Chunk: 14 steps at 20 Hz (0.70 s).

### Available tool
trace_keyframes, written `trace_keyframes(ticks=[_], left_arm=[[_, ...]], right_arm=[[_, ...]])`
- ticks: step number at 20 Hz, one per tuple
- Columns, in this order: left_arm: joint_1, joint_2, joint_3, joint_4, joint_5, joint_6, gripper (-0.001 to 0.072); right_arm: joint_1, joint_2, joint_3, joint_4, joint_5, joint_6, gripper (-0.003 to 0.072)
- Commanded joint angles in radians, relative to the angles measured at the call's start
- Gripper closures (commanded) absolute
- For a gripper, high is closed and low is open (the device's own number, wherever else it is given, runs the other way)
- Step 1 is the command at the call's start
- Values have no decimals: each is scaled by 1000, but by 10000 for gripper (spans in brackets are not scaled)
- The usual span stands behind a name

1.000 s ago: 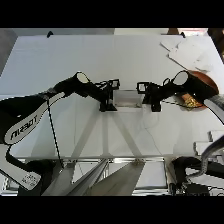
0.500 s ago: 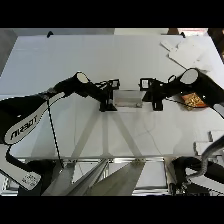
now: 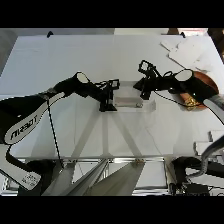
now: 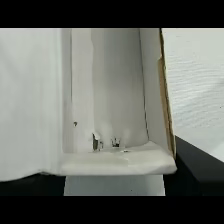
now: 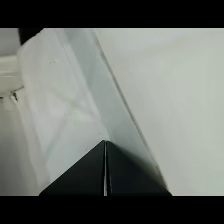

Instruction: Fold the box and place the chain.

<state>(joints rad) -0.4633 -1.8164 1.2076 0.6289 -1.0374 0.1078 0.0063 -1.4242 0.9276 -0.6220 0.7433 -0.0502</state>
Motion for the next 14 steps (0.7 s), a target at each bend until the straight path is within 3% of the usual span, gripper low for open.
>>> trace_keyframes(ticks=[1,7,11,14], left_arm=[[0,0,0,0,1,2,375],[0,0,0,0,1,2,375],[0,0,0,0,1,2,375],[0,0,0,0,1,2,375]], right_arm=[[1,-55,-1,24,-11,1,670],[0,31,-1,19,60,0,669],[-10,155,-1,-124,97,0,668],[-69,219,-1,-184,259,0,669]])
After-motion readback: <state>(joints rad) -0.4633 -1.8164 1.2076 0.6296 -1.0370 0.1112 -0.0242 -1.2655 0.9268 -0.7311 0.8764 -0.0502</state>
